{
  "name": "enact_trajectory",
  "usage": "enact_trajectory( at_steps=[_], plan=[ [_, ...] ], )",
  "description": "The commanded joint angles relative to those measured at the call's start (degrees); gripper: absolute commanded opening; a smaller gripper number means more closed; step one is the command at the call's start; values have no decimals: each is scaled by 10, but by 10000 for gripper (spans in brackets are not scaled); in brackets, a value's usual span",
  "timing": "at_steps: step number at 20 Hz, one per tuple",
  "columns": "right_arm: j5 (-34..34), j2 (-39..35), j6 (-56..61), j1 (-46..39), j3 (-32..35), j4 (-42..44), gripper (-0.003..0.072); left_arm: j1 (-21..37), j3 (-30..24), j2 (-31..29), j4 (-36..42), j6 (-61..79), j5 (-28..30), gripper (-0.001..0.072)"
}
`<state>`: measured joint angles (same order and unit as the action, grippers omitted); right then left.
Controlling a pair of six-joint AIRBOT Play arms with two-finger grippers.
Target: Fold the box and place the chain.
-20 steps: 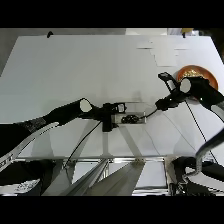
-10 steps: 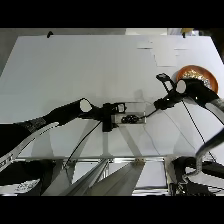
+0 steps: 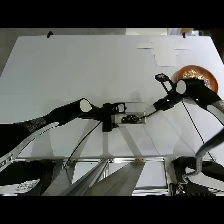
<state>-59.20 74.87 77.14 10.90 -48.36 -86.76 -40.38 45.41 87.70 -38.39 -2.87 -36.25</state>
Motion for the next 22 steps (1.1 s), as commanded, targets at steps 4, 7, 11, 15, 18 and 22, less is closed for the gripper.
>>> enact_trajectory(
  at_steps=[4, 7, 11, 15, 18, 22],
  plan=[
    [-54, -134, -3, 86, 0, 5, 15, 0, 0, 0, 0, 0, 0, 11],
    [-53, -210, -3, 123, 0, 41, 15, 0, 0, 0, 0, 0, 0, 11],
    [-39, -298, -3, 145, 0, 86, 15, 0, 0, 0, 0, 0, 0, 11],
    [-29, -339, -12, 145, 0, 170, 15, 0, 0, 0, 0, 0, 0, 11],
    [-19, -339, -47, 145, 4, 247, 15, 0, 0, 0, 0, 0, 0, 11],
    [24, -339, -57, 145, 20, 257, 15, 0, 0, 0, 0, 0, 0, 11]
  ],
)
